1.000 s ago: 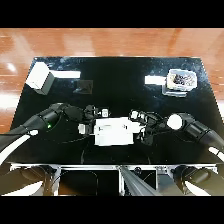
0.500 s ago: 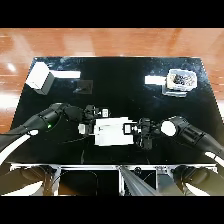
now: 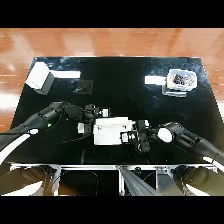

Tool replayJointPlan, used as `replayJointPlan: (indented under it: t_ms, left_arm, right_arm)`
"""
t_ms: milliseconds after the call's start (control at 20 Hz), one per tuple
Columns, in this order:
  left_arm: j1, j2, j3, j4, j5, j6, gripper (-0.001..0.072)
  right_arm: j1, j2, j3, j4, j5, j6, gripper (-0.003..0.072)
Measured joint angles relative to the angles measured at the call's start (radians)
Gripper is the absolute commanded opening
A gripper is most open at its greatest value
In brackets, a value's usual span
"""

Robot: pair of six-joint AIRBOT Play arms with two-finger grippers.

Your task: Fold the box and place the chain.

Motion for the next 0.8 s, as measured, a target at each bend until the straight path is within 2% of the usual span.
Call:
replayJointPlan:
  t_ms: [400,800]
  left_arm:
    - [0.000,-0.006,0.001,-0.001,0.004,0.000,0.0022]
    - [0.000,-0.007,0.001,-0.001,0.001,0.000,0.0021]
  right_arm:
    - [0.020,0.000,-0.006,0.093,-0.084,-0.026,0.0714]
    - [0.021,0.000,-0.006,0.109,-0.167,-0.022,0.0715]
